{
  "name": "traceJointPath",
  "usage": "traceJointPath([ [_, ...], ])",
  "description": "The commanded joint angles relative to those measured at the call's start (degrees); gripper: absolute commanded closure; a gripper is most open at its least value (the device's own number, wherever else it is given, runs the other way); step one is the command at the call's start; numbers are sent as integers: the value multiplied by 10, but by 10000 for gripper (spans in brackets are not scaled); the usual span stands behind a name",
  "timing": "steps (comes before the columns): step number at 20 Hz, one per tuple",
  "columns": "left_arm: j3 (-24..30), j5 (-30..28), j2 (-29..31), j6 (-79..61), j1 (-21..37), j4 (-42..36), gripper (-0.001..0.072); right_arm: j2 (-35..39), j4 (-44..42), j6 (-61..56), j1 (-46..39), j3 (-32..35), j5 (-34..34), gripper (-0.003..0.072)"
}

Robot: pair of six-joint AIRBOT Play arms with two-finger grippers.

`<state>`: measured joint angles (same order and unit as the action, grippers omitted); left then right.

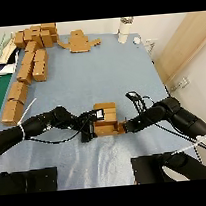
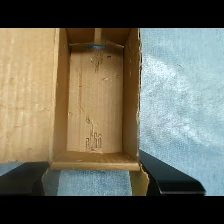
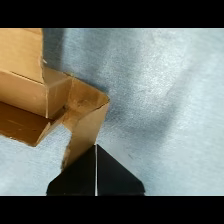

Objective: Fold the box.

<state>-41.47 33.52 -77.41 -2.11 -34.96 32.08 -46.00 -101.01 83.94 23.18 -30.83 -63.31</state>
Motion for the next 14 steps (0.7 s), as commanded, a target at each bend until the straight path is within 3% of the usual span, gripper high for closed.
traceJointPath([
  [1,0,0,0,0,0,1,272,-5,7,-5,0,0,16,682],
  [8,0,0,0,0,0,0,271,-59,13,-5,0,19,44,682],
  [14,0,0,0,0,0,0,271,-26,-88,35,1,19,62,682],
])
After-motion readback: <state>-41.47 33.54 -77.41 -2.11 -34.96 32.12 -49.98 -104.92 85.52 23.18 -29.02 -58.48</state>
